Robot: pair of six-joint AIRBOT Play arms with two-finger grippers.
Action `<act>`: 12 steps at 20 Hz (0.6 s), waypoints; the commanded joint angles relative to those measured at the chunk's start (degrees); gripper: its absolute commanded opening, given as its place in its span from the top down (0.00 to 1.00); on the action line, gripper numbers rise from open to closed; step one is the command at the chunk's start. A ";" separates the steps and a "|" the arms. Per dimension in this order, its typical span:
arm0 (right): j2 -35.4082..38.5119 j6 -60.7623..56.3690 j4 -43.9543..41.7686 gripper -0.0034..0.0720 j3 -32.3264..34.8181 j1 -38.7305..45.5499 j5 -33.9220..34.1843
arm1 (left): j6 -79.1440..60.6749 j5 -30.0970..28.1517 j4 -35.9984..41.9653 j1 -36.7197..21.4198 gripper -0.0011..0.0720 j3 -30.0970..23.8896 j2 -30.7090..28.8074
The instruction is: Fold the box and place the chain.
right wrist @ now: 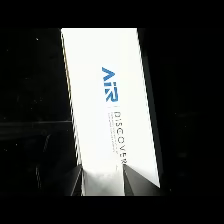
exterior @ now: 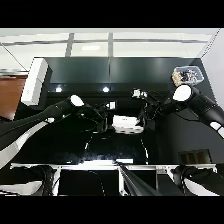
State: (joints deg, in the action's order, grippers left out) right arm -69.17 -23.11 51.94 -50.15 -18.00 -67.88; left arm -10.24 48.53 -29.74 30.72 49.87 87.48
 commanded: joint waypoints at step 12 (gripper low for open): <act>2.40 -3.50 0.55 0.54 2.56 -0.26 1.38 | -0.02 -0.02 -0.04 0.02 0.44 0.07 0.04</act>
State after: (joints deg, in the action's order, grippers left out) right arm -68.20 -24.77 52.97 -47.59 -18.37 -66.57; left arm -10.24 48.56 -29.74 30.72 49.87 87.48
